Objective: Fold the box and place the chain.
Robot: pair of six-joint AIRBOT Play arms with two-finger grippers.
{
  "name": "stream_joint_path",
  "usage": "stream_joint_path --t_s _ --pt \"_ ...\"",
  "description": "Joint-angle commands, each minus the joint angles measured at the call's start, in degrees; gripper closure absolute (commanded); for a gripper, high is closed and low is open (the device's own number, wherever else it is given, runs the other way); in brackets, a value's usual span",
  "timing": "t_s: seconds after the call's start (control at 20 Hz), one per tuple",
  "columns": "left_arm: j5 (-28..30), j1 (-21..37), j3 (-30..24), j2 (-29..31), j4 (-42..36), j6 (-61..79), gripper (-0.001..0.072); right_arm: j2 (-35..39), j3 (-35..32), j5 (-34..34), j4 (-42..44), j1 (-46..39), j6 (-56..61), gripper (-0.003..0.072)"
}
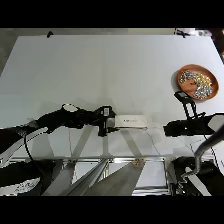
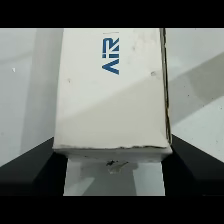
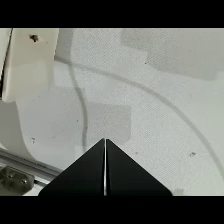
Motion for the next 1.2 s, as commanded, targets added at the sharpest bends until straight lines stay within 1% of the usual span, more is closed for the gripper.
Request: stream_joint_path --t_s 0.0,0.05,0.15,0.25,0.35,0.45,0.5,0.55,0.65,0.7,0.85,0.95,1.0,1.1,1.15 --pt "0.6 0.6 0.0 1.0 -1.2 -0.2 0.0706 0.0 0.0 -0.8 0.0 0.0 0.0 0.0675" --pt "2.1 1.5 0.0 2.1 -1.1 -2.4 0.0706 0.0 0.0 -1.0 0.0 0.0 0.0 0.0675" --pt "7.1 4.5 0.0 5.4 -0.1 -10.4 0.0706 0.0 0.0 -1.0 0.0 0.0 0.0 0.0675" --pt "11.4 9.8 0.0 10.1 4.9 -19.8 0.0706 0.0 0.0 -1.0 0.3 0.0 0.0 0.0675" --pt "15.6 16.2 0.0 15.3 15.1 -30.6 0.0706 0.0 0.0 -1.0 0.4 0.0 0.0 0.0675" --pt "19.8 23.6 0.0 20.2 28.0 -44.0 0.0707 0.0 0.0 -1.1 0.4 0.0 0.0 0.0674" --pt "21.4 27.7 0.0 22.2 32.9 -51.2 0.0706 0.0 0.0 -1.5 0.4 0.0 0.0 0.0674" --pt "21.8 31.7 0.0 23.6 37.1 -56.2 0.0706 0.1 0.0 -2.3 0.5 0.0 0.0 0.0674" --pt "20.6 39.9 0.0 24.7 45.2 -64.3 0.0706 0.1 0.0 -2.7 1.6 0.0 0.0 0.0674" --pt "18.9 44.0 0.0 24.5 49.6 -68.5 0.0706 0.1 0.0 -2.6 2.1 0.0 0.0 0.0674" --pt "16.2 53.2 -0.3 23.8 60.8 -80.6 0.0706 0.1 0.0 -2.6 2.1 0.0 0.0 0.0674" --pt "14.0 56.9 -0.3 23.1 65.7 -85.2 0.0706 0.1 0.0 -2.6 2.1 0.0 0.0 0.0674" --pt "11.9 57.9 -0.3 22.7 68.4 -85.8 0.0706 0.1 0.0 -2.6 2.1 0.0 0.0 0.0674" --pt "7.3 58.7 -0.3 21.6 75.9 -88.8 0.0706 0.1 0.0 -2.6 2.1 0.0 0.0 0.0674" --pt "6.5 58.6 -0.3 21.0 78.1 -91.2 0.0706 0.1 0.0 -2.6 2.1 0.0 0.0 0.0674"
